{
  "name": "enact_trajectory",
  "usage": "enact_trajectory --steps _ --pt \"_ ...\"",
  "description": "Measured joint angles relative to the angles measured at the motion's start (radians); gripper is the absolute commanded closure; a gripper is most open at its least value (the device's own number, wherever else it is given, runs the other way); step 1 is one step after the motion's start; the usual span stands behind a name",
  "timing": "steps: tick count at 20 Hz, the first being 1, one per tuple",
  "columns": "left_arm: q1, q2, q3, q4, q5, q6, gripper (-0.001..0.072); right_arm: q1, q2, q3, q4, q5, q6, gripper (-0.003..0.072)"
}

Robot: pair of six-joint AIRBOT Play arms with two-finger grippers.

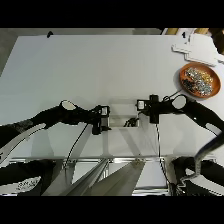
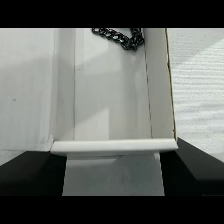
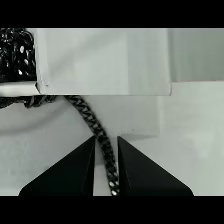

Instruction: Fold the box and place the chain.

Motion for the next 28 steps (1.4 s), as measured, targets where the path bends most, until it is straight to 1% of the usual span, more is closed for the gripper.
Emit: enact_trajectory --steps 5,6,7,9,10,14,17,19,21,25,28 --pt "0.000 0.000 0.000 0.000 0.000 0.000 0.0662 0.000 -0.015 0.000 0.014 0.006 -0.024 0.0529" --pt "0.000 0.000 0.000 0.000 0.000 0.000 0.0662 0.000 -0.016 0.000 0.014 0.010 -0.026 0.0556" --pt "0.000 0.000 0.000 0.000 0.000 0.000 0.0662 0.000 -0.017 0.000 0.016 0.012 -0.027 0.0606" --pt "0.000 0.000 0.000 0.000 0.000 0.000 0.0662 0.000 -0.022 0.000 0.018 0.020 -0.028 0.0611" --pt "0.000 0.000 0.000 0.000 0.000 0.000 0.0662 -0.001 -0.024 0.000 0.018 0.021 -0.029 0.0667" --pt "0.000 0.000 0.000 0.000 0.000 0.000 0.0662 0.000 -0.005 -0.002 0.013 0.033 -0.017 0.0668" --pt "0.000 0.000 0.000 0.000 0.000 0.000 0.0662 0.000 0.071 -0.002 0.017 0.063 0.045 0.0669" --pt "0.000 0.000 0.000 0.000 0.000 0.000 0.0662 0.000 0.142 -0.002 0.019 0.112 0.144 0.0669" --pt "0.000 0.000 0.000 0.000 0.000 0.000 0.0662 0.000 0.211 -0.002 0.019 0.202 0.219 0.0669" --pt "0.000 0.000 0.000 0.000 0.000 0.000 0.0662 0.000 0.346 -0.002 0.022 0.377 0.316 0.0669" --pt "0.000 0.000 0.000 0.000 0.000 0.000 0.0662 0.001 0.428 -0.002 0.079 0.454 0.356 0.0669"
